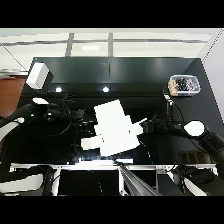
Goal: Fold the box and place the chain.
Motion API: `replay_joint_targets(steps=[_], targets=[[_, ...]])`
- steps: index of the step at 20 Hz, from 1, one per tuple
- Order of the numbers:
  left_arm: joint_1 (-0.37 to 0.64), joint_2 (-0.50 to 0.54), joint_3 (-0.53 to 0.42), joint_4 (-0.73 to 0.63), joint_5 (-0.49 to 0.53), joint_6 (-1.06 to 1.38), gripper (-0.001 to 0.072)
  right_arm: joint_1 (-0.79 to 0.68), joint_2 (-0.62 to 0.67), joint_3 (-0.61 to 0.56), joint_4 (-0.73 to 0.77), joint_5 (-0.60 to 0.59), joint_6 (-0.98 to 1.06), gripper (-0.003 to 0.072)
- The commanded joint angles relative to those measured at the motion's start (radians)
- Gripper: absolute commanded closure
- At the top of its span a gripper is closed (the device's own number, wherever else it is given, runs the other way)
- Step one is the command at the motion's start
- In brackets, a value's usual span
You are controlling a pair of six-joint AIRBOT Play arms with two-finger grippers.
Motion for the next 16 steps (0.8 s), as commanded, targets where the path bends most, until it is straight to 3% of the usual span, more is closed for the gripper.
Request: replay_joint_targets(steps=[1,6,9,12,14,16], targets=[[-0.055,-0.093,0.025,-0.121,0.000,0.131,0.0014,0.003,0.001,-0.001,0.005,-0.004,-0.001,0.0666],[-0.157,-0.168,0.148,-0.003,-0.066,0.130,0.0018,0.003,0.001,-0.001,0.004,-0.005,-0.001,0.0666],[-0.182,-0.205,0.214,0.008,-0.176,0.182,0.0018,0.003,0.001,-0.001,0.002,-0.005,-0.001,0.0666],[-0.195,-0.211,0.245,0.111,-0.198,0.181,0.0028,0.003,0.001,-0.001,-0.003,-0.005,-0.001,0.0666],[-0.203,-0.211,0.249,0.150,-0.193,0.183,0.0154,0.003,0.001,-0.001,-0.003,-0.005,-0.001,0.0666],[-0.208,-0.211,0.249,0.154,-0.194,0.202,0.0177,0.003,0.001,-0.001,-0.003,-0.005,-0.001,0.0666]])
